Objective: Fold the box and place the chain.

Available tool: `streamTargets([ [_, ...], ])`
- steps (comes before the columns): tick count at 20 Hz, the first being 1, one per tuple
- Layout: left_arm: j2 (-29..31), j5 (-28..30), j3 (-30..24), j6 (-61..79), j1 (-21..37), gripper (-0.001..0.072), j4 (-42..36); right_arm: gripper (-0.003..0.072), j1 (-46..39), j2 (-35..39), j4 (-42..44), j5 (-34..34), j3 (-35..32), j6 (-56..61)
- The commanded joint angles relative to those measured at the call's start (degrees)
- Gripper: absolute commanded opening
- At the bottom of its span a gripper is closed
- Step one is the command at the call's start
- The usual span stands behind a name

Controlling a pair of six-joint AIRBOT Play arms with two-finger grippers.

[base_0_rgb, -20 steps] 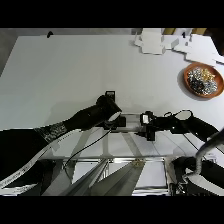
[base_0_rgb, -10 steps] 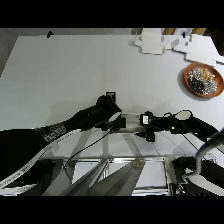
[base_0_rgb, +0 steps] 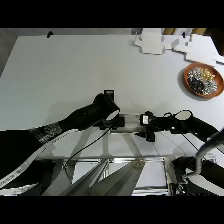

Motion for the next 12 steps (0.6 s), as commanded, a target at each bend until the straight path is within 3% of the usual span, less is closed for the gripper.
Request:
streamTargets([
  [1,0.37,-0.09,0.02,1.25,0.04,0.0292,0.50,0.0312,0.02,0.04,0.00,0.00,0.02,0.02],
  [8,-2.12,0.50,0.00,0.96,-0.98,0.0261,-0.02,0.0312,0.02,0.04,0.00,0.02,0.02,0.02],
  [10,-2.29,0.57,0.00,1.03,-1.05,0.0007,-0.15,0.0312,0.02,0.04,0.00,0.00,0.02,0.02],
  [12,-2.32,0.52,0.00,0.76,-1.05,0.0001,-0.20,0.0312,0.02,0.04,0.00,0.00,0.02,0.02],
])
